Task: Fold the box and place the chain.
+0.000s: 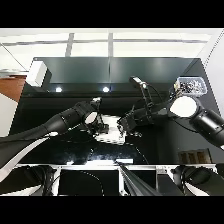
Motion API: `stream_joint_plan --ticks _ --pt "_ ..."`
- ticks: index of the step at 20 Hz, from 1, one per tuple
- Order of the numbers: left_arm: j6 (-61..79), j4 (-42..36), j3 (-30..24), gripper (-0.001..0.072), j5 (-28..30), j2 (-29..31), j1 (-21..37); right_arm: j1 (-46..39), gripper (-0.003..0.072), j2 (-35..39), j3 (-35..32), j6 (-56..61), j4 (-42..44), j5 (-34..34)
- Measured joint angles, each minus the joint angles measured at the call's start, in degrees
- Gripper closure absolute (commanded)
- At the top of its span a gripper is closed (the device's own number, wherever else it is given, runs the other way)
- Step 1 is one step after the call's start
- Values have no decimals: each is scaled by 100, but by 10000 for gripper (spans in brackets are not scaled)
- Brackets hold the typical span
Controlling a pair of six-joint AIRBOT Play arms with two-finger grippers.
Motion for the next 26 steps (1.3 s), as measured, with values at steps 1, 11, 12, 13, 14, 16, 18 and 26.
stream_joint_plan --ticks 1,11,12,13,14,16,18,26 --pt "-2 0 0 672 -2 0 0 0 643 79 0 107 -116 57" --pt "-2 0 0 673 -11 0 0 354 642 138 -348 472 -87 -83" --pt "-2 0 0 672 -11 0 0 398 518 83 -367 476 -24 -192" --pt "0 0 0 673 -11 0 0 431 328 33 -385 476 33 -297" --pt "0 0 0 673 -11 0 0 448 241 -4 -393 476 70 -365" --pt "-2 0 0 672 -13 0 0 411 240 -48 -396 476 120 -398" --pt "-2 0 0 672 -13 0 0 162 240 -2 -387 476 107 -210" --pt "-2 0 0 672 -13 0 0 -2118 -26 636 -581 1158 -2092 262"
